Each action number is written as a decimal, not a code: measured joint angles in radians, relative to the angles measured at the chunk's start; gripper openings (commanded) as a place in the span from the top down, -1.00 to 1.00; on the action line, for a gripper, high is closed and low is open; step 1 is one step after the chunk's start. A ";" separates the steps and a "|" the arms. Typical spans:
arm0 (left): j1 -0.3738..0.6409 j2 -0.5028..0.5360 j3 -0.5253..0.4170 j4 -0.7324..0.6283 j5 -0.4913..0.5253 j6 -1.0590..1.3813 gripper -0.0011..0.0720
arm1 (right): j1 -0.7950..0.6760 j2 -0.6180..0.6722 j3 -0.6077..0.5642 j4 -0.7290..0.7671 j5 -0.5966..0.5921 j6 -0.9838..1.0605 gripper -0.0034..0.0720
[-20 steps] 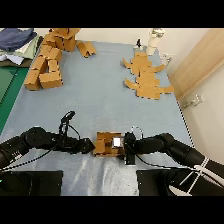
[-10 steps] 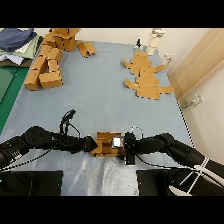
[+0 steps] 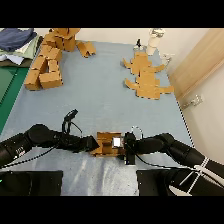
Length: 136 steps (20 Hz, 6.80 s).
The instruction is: Fold the box.
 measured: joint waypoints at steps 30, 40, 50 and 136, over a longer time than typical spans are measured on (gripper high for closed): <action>-0.290 -0.212 0.261 0.610 -0.051 -0.591 -0.66 | 0.000 0.000 0.000 0.000 0.000 0.000 -0.43; -0.373 -0.333 0.396 0.783 -0.150 -0.734 -0.65 | 0.000 0.000 0.000 0.000 0.000 0.000 -0.43; -0.436 -0.461 0.521 0.927 -0.262 -0.922 -0.63 | 0.000 0.000 0.000 0.000 0.000 0.000 -0.43; -0.047 -0.275 0.047 -0.148 0.053 1.677 -0.96 | 0.001 0.000 0.000 0.000 0.000 0.000 -0.43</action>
